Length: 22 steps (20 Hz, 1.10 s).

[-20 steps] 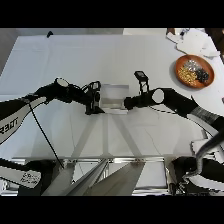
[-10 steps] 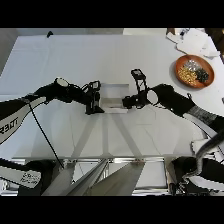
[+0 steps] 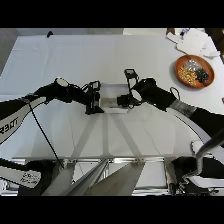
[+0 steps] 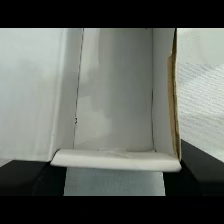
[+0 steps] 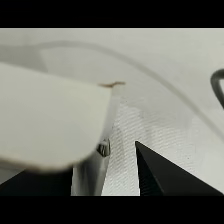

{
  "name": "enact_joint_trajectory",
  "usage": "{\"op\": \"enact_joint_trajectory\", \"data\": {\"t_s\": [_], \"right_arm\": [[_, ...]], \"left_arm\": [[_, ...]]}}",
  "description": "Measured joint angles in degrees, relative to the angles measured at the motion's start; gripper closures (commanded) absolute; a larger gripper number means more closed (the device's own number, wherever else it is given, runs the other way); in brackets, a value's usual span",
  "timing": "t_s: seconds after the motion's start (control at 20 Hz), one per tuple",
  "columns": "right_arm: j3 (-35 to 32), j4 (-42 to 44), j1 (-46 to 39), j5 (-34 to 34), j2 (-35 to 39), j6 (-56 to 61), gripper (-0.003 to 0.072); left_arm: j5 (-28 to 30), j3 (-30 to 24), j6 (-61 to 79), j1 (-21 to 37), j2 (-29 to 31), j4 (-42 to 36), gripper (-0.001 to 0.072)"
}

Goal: Fold the box and place the chain.

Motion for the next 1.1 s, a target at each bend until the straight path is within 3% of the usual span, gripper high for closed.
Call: {"op": "enact_joint_trajectory", "data": {"t_s": [0.05,0.15,0.45,0.55,0.65,0.85,0.9,0.95,1.0,1.1], "right_arm": [[0.55,-0.68,0.2,0.44,-0.72,1.49,0.0312],[1.2,-1.46,0.39,1.16,-1.79,3.48,0.0432],[1.81,-2.62,0.59,0.79,-2.91,6.97,0.0535],[1.9,-2.75,0.59,0.74,-3.02,7.39,0.0645],[1.92,-2.78,0.61,0.42,-3.19,8.07,0.0676],[1.97,-3.37,1.25,0.5,-3.85,8.94,0.0674],[1.99,-3.45,1.46,0.28,-3.98,9.53,0.0589],[1.95,-3.52,1.66,-0.46,-4.15,9.73,0.0414],[1.86,-3.76,1.86,-0.46,-4.37,10.01,0.0347],[1.88,-3.32,2.08,-1.29,-4.35,10.62,0.0348]], "left_arm": [[0.0,0.0,0.0,0.0,0.0,0.0,0.0318],[0.0,0.0,0.02,0.0,0.0,0.0,0.0318],[-0.02,0.0,0.0,0.0,0.0,-0.04,0.0318],[0.0,0.0,-0.02,-0.02,0.0,-0.04,0.0318],[0.02,0.0,-0.17,-0.02,0.0,-0.15,0.0318],[0.07,0.0,-0.04,-0.02,0.0,-0.09,0.0318],[0.07,0.0,0.02,-0.02,0.0,-0.04,0.0318],[0.04,0.0,0.04,-0.02,0.0,0.04,0.0318],[-0.07,0.0,0.13,0.02,0.0,0.17,0.0318],[-0.02,0.0,0.09,0.02,0.0,0.15,0.0317]]}}
